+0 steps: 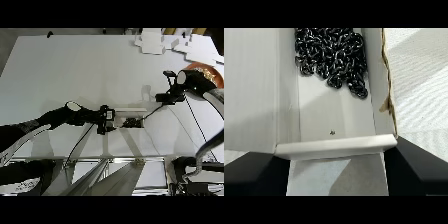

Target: Fold the box and place the chain.

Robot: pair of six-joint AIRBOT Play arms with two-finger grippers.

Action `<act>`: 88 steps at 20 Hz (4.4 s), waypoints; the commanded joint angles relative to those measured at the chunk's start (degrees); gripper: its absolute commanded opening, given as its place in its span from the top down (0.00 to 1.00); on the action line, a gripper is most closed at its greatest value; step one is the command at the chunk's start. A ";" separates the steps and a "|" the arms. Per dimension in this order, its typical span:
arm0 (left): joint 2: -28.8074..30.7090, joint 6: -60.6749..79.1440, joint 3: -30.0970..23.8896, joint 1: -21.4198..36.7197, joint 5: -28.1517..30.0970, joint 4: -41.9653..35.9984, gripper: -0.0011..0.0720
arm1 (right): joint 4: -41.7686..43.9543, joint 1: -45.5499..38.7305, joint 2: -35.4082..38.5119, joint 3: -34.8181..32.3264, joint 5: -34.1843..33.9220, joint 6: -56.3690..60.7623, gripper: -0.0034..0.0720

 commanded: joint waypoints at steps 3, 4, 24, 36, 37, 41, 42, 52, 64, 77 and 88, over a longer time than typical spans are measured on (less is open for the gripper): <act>0.04 0.02 0.04 0.00 0.00 0.02 0.69 | -0.04 0.00 0.63 0.02 1.27 -4.79 0.93; 0.04 0.02 0.04 0.00 0.00 0.02 0.69 | 0.00 0.00 1.42 0.02 1.44 -5.64 0.93; 0.04 0.02 0.04 0.00 0.00 0.02 0.69 | 8.22 0.00 32.33 0.02 11.45 -12.17 0.93; 0.04 0.02 0.04 0.00 0.00 0.04 0.69 | 12.94 0.00 39.47 0.02 12.72 -13.55 0.93; 0.04 0.00 0.04 0.00 0.02 0.02 0.69 | 13.49 0.00 40.09 0.02 13.18 -13.75 0.93; 0.04 0.02 0.04 0.00 0.02 0.02 0.69 | 18.29 0.44 42.21 0.02 13.75 -15.06 0.93; 0.04 0.02 0.04 0.00 0.02 0.04 0.69 | 18.49 1.18 42.71 0.02 13.75 -15.04 0.93; 0.04 0.02 0.04 0.00 0.02 0.04 0.69 | 18.49 14.36 47.12 0.02 13.16 -12.09 0.93; 0.04 0.02 0.04 0.00 0.00 0.02 0.69 | 18.27 23.78 47.10 0.02 6.01 -9.77 0.93; 0.04 0.02 0.04 0.00 0.00 0.02 0.69 | 17.88 24.63 41.92 -13.51 -6.10 -10.10 0.93; 0.04 0.02 0.04 0.00 0.02 0.02 0.69 | 17.99 24.63 35.12 -17.31 -7.96 -12.02 0.93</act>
